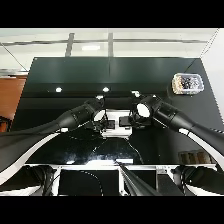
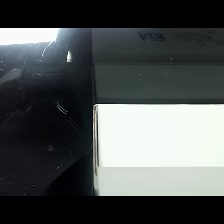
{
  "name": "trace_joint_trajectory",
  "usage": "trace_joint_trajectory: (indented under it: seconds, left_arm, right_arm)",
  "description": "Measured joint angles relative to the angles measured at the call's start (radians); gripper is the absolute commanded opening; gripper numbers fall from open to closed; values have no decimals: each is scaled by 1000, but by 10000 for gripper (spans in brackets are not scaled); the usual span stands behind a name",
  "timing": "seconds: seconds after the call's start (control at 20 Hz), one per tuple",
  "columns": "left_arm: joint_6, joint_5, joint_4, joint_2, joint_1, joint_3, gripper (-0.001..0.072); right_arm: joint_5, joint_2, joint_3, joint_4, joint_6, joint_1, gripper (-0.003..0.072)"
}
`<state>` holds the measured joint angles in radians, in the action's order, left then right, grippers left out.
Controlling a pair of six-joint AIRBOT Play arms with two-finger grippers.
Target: Fold the box and place the chain.
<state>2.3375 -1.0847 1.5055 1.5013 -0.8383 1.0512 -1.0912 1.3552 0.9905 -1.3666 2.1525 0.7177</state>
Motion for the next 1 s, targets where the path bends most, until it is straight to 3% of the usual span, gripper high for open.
trace_joint_trajectory:
  seconds: [0.65,0.7,0.9,0.95,1.0]
  left_arm:
    - [2,-2,-3,0,0,0,29]
    - [2,-2,-4,0,0,0,29]
    - [2,-4,-7,0,0,0,29]
    - [2,-4,-7,0,0,0,29]
    - [2,-4,-7,0,0,0,29]
  right_arm:
    - [-4,60,4,-2,6,2,353]
    - [-4,63,4,-2,8,2,308]
    - [1,70,4,0,12,2,304]
    - [3,70,4,1,14,2,198]
    - [7,71,4,2,15,2,180]
